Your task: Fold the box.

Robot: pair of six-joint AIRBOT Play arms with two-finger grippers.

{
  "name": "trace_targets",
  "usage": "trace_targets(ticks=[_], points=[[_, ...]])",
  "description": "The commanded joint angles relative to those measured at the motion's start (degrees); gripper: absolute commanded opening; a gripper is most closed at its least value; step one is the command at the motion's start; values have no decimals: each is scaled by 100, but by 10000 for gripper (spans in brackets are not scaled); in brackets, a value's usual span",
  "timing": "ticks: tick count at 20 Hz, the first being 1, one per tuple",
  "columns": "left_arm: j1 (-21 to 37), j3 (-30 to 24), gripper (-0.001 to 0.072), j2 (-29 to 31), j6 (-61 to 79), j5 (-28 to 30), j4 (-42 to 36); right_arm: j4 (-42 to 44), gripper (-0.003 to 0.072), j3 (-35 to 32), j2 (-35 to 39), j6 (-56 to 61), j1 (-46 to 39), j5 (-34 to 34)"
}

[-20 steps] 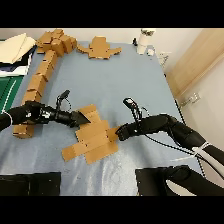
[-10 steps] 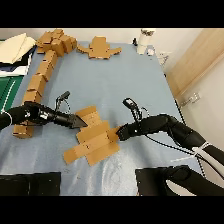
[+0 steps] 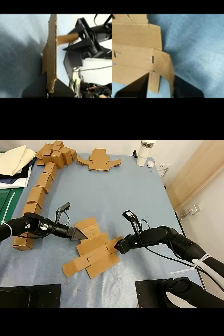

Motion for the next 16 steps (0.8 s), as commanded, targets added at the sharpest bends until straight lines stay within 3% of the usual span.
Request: trace_targets(ticks=[1, 5, 10, 14, 16], points=[[-146, 284, 11, 50, 297, -168, 129, -466, 448, 35, 4, 293, -46, 74], [-859, 621, 11, 428, 741, 363, 319, -1340, 447, 442, 4, 1167, -485, 52], [-1585, 616, 11, 664, 1611, 990, 393, -1360, 444, 1047, 4, 1408, -1211, 55], [-1921, 599, 11, 654, 2140, 1460, 627, -1355, 439, 1082, 2, 1650, -1427, 59], [-2090, 599, 12, 654, 2479, 1495, 728, -1353, 352, 1082, 2, 1652, -1425, 79]])
